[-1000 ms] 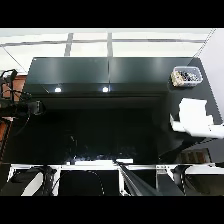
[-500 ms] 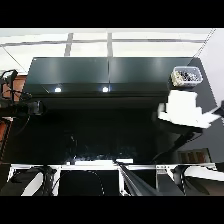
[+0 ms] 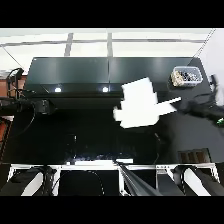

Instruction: Fold the box and place the chain.

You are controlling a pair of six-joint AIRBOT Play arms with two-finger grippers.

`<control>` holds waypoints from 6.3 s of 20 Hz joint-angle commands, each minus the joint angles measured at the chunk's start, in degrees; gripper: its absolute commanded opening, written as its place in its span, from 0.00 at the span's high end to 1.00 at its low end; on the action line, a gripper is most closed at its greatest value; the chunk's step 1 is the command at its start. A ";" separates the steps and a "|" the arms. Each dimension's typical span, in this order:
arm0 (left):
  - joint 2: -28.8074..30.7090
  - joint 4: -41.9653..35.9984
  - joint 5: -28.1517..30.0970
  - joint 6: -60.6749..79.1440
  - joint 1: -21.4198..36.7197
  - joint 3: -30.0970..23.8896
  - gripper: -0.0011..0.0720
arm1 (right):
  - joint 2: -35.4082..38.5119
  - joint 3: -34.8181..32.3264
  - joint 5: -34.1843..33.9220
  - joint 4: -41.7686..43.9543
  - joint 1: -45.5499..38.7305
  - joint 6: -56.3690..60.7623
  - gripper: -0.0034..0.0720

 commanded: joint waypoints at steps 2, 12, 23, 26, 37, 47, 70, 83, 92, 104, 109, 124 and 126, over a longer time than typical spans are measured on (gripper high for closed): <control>-4.50 -20.33 4.04 6.71 -0.31 -3.50 0.02 | 5.88 -14.88 -19.17 27.39 19.69 -15.04 0.94; -33.88 -37.86 9.57 22.03 -5.75 4.31 0.05 | 5.88 -15.74 -35.87 30.38 41.46 -16.74 0.94; -53.48 -38.53 -21.27 45.31 -12.50 20.70 0.20 | 5.88 -15.72 -36.35 30.03 41.48 -16.76 0.94; -53.66 -33.77 -20.81 46.86 -12.90 21.03 0.33 | 5.88 -15.72 -35.91 28.52 41.48 -16.74 0.94; -53.42 -30.16 -20.92 51.10 -15.08 21.24 0.95 | 5.88 -15.63 -37.13 27.82 41.44 -16.72 0.32; -35.01 -38.36 -2.89 70.44 -21.05 6.78 0.95 | 5.88 8.39 -12.87 -27.50 25.24 -5.55 0.11; -38.56 -25.99 15.28 80.26 -31.80 6.60 0.94 | -4.00 -1.09 -11.26 -24.57 45.86 -40.06 0.01; -38.62 -25.55 12.22 81.61 -31.82 6.64 0.94 | -10.80 -1.09 -13.94 -19.19 46.12 -45.13 0.01; -40.00 -25.18 12.00 81.57 -32.04 6.64 0.94 | -10.91 -0.94 -15.23 -11.45 48.41 -45.64 0.01; -39.98 -25.18 11.63 81.57 -32.04 6.64 0.94 | -10.78 4.42 -15.19 -14.03 43.54 -46.10 0.01; -39.98 -25.16 11.65 81.57 -32.04 6.64 0.94 | -10.80 5.11 -15.45 -14.58 41.07 -46.10 0.01; -39.87 -25.16 11.78 81.57 -32.04 6.64 0.94 | -18.88 3.45 -13.97 -6.95 43.47 -61.22 0.01; -39.80 -25.16 11.74 81.57 -32.04 6.64 0.94 | -19.89 3.45 -14.73 -7.26 43.45 -61.44 0.01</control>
